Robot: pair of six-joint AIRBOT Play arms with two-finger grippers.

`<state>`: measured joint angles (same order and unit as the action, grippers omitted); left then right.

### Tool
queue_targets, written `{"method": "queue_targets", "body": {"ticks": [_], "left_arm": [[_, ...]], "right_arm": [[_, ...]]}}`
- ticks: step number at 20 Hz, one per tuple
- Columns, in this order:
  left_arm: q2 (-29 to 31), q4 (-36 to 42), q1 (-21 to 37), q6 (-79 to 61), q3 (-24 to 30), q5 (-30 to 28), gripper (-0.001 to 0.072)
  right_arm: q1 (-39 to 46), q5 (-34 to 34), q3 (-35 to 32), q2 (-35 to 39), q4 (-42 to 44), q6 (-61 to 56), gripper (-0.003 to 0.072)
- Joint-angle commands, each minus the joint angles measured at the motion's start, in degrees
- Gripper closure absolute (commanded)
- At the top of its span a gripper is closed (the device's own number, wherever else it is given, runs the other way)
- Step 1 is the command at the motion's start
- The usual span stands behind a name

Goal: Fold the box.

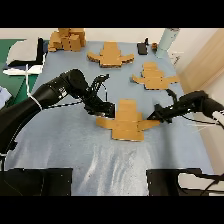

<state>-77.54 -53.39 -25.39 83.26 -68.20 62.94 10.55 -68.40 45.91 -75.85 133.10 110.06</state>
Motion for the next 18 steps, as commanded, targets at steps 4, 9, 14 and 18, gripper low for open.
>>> {"method": "queue_targets", "body": {"ticks": [4,9,14,18], "left_arm": [[0.0,0.0,0.1,-0.3,0.0,1.2,0.0052],[0.0,0.8,0.6,-0.3,-0.6,3.2,0.0052],[-0.2,2.4,4.7,-0.8,-1.7,4.0,0.0053],[-3.7,5.0,11.7,-3.2,-1.7,7.0,0.0053]], "right_arm": [[-8.5,9.0,-4.2,3.0,-4.0,-4.7,0.0329],[-8.5,1.5,-4.2,3.0,-5.2,-5.1,0.0434],[-9.1,0.6,-4.2,3.0,0.2,0.6,0.0538],[-15.2,1.6,-4.3,3.0,1.0,5.5,0.0681]]}}
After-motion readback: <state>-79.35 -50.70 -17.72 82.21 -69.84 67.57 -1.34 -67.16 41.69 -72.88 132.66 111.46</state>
